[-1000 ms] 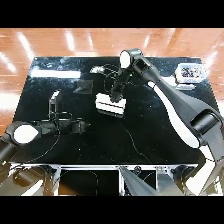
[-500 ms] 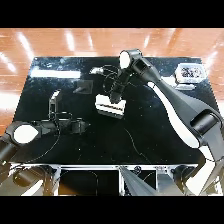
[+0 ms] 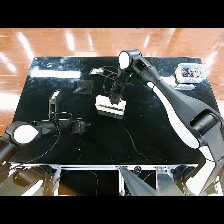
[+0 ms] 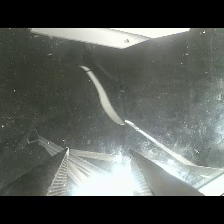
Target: Fold the box and place the chain.
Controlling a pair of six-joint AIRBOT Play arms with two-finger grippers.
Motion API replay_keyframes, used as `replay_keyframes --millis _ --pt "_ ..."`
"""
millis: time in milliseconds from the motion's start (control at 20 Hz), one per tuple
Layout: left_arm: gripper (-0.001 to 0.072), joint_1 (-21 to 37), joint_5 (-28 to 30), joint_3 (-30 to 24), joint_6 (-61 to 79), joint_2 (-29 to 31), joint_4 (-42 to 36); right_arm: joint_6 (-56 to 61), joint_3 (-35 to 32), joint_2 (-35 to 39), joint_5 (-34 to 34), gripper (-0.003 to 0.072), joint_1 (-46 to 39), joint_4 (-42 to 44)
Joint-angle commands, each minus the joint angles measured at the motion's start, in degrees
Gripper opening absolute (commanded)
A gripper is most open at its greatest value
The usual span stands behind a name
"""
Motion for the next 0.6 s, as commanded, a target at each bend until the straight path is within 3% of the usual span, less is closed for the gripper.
replay_keyframes --millis 0,300,350,400,550 --pt "0.0490 0.0 0.0 0.0 0.0 0.0 0.0 0.2 0.0 0.2 0.3 0.0216 0.0 0.0" --pt "0.0489 0.0 0.0 0.0 0.0 0.0 0.0 0.5 0.0 0.4 0.3 0.0217 0.0 -0.5" --pt "0.0490 0.0 0.0 0.0 0.1 0.0 0.0 0.9 0.0 0.4 0.3 0.0285 0.0 -0.6" --pt "0.0489 0.0 0.0 0.0 0.3 0.0 0.0 1.4 0.0 0.4 0.3 0.0412 0.0 -0.7" --pt "0.0490 0.0 0.0 0.0 0.4 0.0 0.0 1.7 0.0 0.4 0.3 0.0416 0.0 -0.7"
